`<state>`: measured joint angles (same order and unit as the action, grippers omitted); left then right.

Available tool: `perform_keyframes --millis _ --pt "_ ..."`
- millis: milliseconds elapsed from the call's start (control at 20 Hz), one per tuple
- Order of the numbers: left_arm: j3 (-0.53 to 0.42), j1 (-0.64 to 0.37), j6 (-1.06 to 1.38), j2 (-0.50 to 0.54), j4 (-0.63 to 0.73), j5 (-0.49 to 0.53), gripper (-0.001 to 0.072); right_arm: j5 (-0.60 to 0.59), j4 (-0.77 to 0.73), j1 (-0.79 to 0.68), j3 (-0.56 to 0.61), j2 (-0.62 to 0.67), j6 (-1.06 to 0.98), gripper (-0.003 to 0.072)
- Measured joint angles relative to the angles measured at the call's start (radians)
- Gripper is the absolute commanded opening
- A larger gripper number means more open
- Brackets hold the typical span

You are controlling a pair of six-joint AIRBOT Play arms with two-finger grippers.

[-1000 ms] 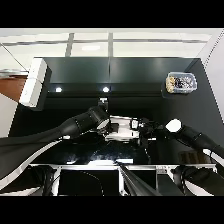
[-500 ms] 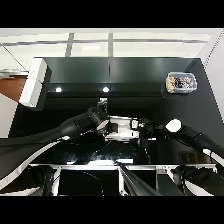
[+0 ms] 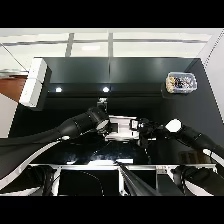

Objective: Fold the box and place the chain.

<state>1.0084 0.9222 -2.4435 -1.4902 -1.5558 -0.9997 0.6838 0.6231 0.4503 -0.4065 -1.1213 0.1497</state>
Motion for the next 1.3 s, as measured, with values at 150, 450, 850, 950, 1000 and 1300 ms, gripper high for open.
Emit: perform_keyframes --millis 150,450,850,950,1000,1300 --pt "0.000 0.000 0.001 0.000 0.000 -0.002 0.0034 0.000 0.003 0.000 -0.001 0.005 0.000 0.0698" --pt "0.000 0.000 0.000 0.000 0.001 -0.003 0.0034 0.000 0.002 0.000 0.000 0.039 0.000 0.0697" --pt "0.000 0.000 0.000 0.000 0.001 -0.003 0.0034 0.005 0.068 -0.003 -0.002 0.097 -0.041 0.0697" --pt "0.000 0.000 0.001 0.000 0.001 -0.003 0.0034 0.018 0.100 -0.011 -0.005 0.117 -0.063 0.0697" --pt "0.000 0.000 0.001 0.000 0.001 -0.003 0.0034 0.029 0.126 -0.014 -0.007 0.131 -0.083 0.0697" --pt "0.000 0.000 0.001 0.000 0.001 -0.003 0.0034 0.103 0.318 -0.025 -0.014 0.185 -0.245 0.0695"
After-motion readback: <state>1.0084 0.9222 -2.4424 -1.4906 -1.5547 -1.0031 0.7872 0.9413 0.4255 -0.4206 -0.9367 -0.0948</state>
